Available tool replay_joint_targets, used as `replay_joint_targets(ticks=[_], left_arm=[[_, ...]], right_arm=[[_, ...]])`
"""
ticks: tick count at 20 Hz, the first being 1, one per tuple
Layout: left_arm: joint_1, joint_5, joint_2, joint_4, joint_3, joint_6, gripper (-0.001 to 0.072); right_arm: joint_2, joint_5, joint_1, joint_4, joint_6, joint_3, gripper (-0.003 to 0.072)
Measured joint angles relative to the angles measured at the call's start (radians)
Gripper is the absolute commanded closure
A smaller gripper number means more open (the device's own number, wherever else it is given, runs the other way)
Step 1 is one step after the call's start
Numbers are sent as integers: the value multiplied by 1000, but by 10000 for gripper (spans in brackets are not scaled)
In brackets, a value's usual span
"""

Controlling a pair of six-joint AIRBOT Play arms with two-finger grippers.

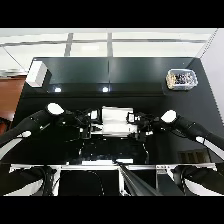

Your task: Fold the box and place the chain.

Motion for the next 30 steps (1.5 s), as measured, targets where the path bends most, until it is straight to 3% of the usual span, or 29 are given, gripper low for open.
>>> replay_joint_targets(ticks=[5, 7, 8, 9, 10, 11, 12, 14, 15, 16, 20, 24, 27, 30], left_arm=[[-40, 56, -36, -87, 3, 1, 454], [-47, 69, -41, -100, 4, 0, 630], [-49, 70, -42, -104, 4, 0, 660], [-50, 74, -43, -107, 4, 0, 559], [-51, 75, -44, -109, 4, 0, 330], [-52, 74, -44, -114, 4, 0, 472], [-53, 76, -45, -115, 5, -2, 661], [-53, 79, -45, -105, 4, -5, 393], [-53, 79, -45, -105, 5, -11, 573], [-52, 80, -44, -102, 5, -24, 673], [-31, 54, 17, -27, 15, -145, 681], [51, 20, 163, 171, 29, -458, 681], [174, -5, 229, 310, 28, -764, 680], [338, -63, 186, 372, 23, -1173, 679]], right_arm=[[0, 0, 0, 0, 0, 0, 560], [0, -1, 0, 1, 0, 0, 560], [0, -1, 0, 1, 0, 0, 560], [0, -1, 0, 1, 0, 0, 560], [0, -1, 0, 1, 0, 0, 560], [-1, -1, 0, 2, 0, 0, 560], [-1, -2, 0, 2, 0, 0, 560], [-1, -1, 0, 2, 0, 0, 560], [-1, -2, 0, 2, 0, 0, 560], [-1, -1, 0, 1, 0, 0, 560], [-1, -1, 0, 1, 0, 0, 560], [-1, -1, 0, 1, 0, 0, 560], [-1, -1, 0, 1, 0, 0, 560], [-1, -1, 0, 1, 0, 0, 560]])
